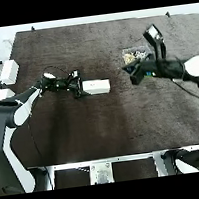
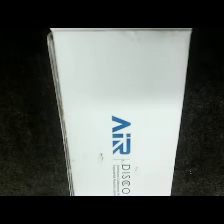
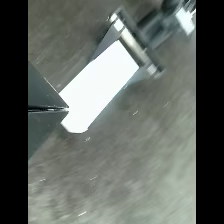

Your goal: Fold the box and place the chain.

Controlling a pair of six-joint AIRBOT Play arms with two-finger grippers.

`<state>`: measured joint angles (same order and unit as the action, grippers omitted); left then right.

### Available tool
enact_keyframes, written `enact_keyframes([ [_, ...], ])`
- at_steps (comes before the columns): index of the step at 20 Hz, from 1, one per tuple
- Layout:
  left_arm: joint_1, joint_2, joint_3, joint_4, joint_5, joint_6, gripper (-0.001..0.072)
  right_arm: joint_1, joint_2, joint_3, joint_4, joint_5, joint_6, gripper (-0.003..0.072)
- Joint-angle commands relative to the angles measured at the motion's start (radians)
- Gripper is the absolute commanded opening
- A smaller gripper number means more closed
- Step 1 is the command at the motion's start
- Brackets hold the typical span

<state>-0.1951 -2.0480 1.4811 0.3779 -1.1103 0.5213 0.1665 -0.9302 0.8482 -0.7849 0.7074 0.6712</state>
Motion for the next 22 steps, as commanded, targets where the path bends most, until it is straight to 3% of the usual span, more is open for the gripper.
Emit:
enact_keyframes([
  [1,0.011,0.022,0.001,-0.014,-0.01,-0.053,0.0018,-0.045,0.097,-0.177,-0.012,-0.08,0.029,0.0006],
  [5,0.089,0.129,0.002,-0.042,0.095,-0.23,0.0015,-0.063,0.097,-0.198,-0.012,-0.082,0.029,0.0006],
  [9,0.233,0.248,-0.001,-0.048,0.371,-0.449,0.0014,-0.064,0.096,-0.199,-0.011,-0.083,0.029,0.0006],
  [13,0.388,0.257,-0.001,-0.011,0.586,-0.742,0.0016,-0.064,0.096,-0.199,-0.001,-0.084,0.037,0.0006],
  [16,0.451,0.253,-0.043,0.005,0.738,-0.85,0.0016,-0.064,0.096,-0.199,0.011,-0.089,0.037,0.0007],
  [18,0.466,0.246,-0.078,0.008,0.796,-0.86,0.0017,-0.064,0.096,-0.2,0.016,-0.09,0.037,0.0007],
  [22,0.472,0.201,-0.086,0.014,0.807,-0.861,0.0017,-0.064,0.096,-0.2,0.029,-0.09,0.037,0.0007],
])
